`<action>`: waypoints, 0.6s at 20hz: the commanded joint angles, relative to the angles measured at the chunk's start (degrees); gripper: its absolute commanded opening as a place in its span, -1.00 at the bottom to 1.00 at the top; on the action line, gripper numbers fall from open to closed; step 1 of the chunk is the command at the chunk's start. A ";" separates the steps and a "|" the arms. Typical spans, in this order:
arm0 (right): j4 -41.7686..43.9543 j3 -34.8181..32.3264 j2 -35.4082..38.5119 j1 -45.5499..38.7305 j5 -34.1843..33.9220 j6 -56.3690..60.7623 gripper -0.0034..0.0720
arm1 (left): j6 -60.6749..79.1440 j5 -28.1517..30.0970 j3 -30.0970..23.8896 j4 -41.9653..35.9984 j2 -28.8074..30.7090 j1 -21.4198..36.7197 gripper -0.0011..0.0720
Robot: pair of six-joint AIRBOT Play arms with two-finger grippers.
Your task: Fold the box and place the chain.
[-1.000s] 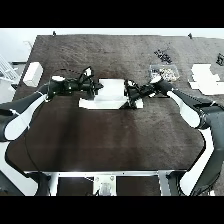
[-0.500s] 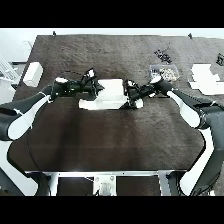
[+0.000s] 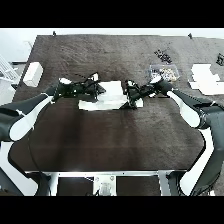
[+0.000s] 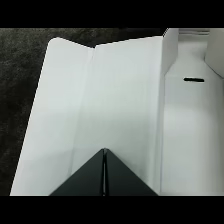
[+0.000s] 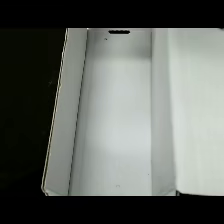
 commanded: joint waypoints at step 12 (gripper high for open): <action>0.02 0.00 -0.02 0.07 0.02 0.07 0.56 | -7.85 -22.60 0.17 17.46 10.38 11.15 0.48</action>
